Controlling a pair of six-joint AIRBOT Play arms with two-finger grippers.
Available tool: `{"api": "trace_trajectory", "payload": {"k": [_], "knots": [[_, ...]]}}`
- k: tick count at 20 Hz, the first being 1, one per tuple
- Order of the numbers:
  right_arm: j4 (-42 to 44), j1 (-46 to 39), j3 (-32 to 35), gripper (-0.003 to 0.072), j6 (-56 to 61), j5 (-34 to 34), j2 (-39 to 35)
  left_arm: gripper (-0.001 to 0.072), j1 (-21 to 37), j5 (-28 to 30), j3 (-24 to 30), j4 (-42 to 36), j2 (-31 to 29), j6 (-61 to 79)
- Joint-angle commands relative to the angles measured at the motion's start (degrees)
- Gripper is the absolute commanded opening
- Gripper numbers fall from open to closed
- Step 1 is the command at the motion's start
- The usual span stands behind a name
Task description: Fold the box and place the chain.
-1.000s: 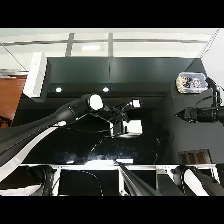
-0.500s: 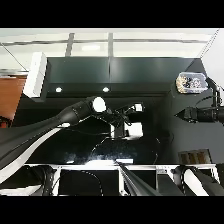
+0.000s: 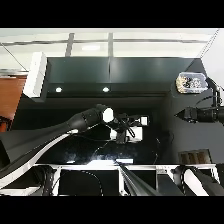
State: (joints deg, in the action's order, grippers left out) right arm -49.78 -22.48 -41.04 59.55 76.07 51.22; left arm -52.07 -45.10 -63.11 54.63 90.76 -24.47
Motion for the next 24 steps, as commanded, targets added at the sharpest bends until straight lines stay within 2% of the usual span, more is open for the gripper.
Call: {"api": "trace_trajectory", "payload": {"k": [1, 2, 4, 6, 10, 12, 15, 17, 19, 22, 24], "knots": [[0.00, -0.02, -0.04, 0.0008, 0.04, 0.15, -0.04, 0.0339, -1.03, 0.90, 0.00, 7.80, -1.22, -6.78], [0.00, -0.02, -0.07, 0.0008, 0.04, 0.31, -0.04, 0.0287, -0.46, 0.37, 0.00, 9.94, -2.27, -10.67], [0.02, -0.02, -0.04, 0.0009, 0.04, 0.68, -0.04, 0.0287, 2.32, -4.00, 0.02, 13.40, -4.98, -18.88], [0.02, -0.02, -0.04, 0.0008, 0.04, 0.76, -0.04, 0.0286, 7.65, -11.50, 0.11, 17.16, -7.34, -29.51], [0.07, -0.02, -0.04, 0.0009, 0.04, 0.74, -0.04, 0.0286, 23.71, -24.76, 3.80, 28.30, -11.87, -49.00], [0.07, 0.00, -0.04, 0.0008, 0.04, 0.70, -0.04, 0.0286, 34.18, -27.87, 7.15, 30.49, -14.82, -52.24], [0.09, 0.00, -0.04, 0.0009, 0.04, 0.61, -0.04, 0.0286, 52.02, -26.97, 11.34, 30.40, -18.80, -53.90], [0.09, -0.02, -0.04, 0.0008, 0.04, 0.61, -0.04, 0.0286, 62.75, -25.62, 12.17, 30.32, -19.78, -54.66], [0.07, -0.02, -0.07, 0.0008, 0.04, 0.59, -0.04, 0.0287, 70.88, -23.19, 12.17, 30.08, -19.78, -54.66], [0.09, -0.02, -0.04, 0.0009, 0.07, 0.28, -0.04, 0.0287, 77.75, -18.86, 12.17, 27.54, -19.76, -52.94], [0.09, -0.02, -0.04, 0.0008, 0.09, -0.17, -0.04, 0.0286, 79.03, -14.71, 12.15, 26.77, -19.76, -46.38]]}}
